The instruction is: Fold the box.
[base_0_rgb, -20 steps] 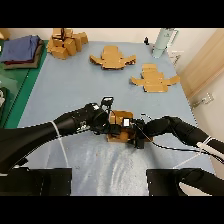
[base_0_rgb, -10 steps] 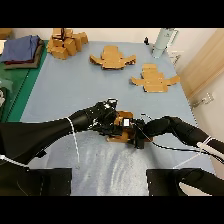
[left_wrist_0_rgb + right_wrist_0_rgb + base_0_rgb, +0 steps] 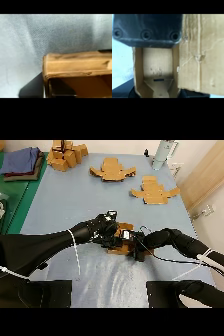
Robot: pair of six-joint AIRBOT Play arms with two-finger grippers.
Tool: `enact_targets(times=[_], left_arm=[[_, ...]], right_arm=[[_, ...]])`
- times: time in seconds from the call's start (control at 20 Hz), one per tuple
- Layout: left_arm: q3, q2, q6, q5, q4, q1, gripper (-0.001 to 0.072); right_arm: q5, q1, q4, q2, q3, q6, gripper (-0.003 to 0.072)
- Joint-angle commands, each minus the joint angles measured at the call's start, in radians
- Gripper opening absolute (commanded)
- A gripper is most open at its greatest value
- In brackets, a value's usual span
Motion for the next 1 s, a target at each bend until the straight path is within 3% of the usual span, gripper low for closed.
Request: enact_targets(times=[0.0, 0.35, 0.6, 0.95], left_arm=[[0.014, 0.000, -0.011, -0.004, -0.004, -0.001, 0.0427], [0.090, 0.000, -0.004, -0.192, -0.027, 0.058, 0.0454], [0.105, 0.000, 0.144, -0.274, -0.237, 0.185, 0.0454], [0.105, 0.000, 0.422, -0.279, -0.606, 0.364, 0.0455]], right_arm=[[-0.002, 0.000, 0.001, 0.000, 0.000, 0.002, 0.0558], [-0.002, 0.000, 0.001, 0.000, 0.000, 0.002, 0.0558], [-0.002, 0.000, 0.001, 0.000, 0.000, 0.002, 0.0558], [-0.002, 0.000, 0.001, 0.000, 0.000, 0.002, 0.0558]])
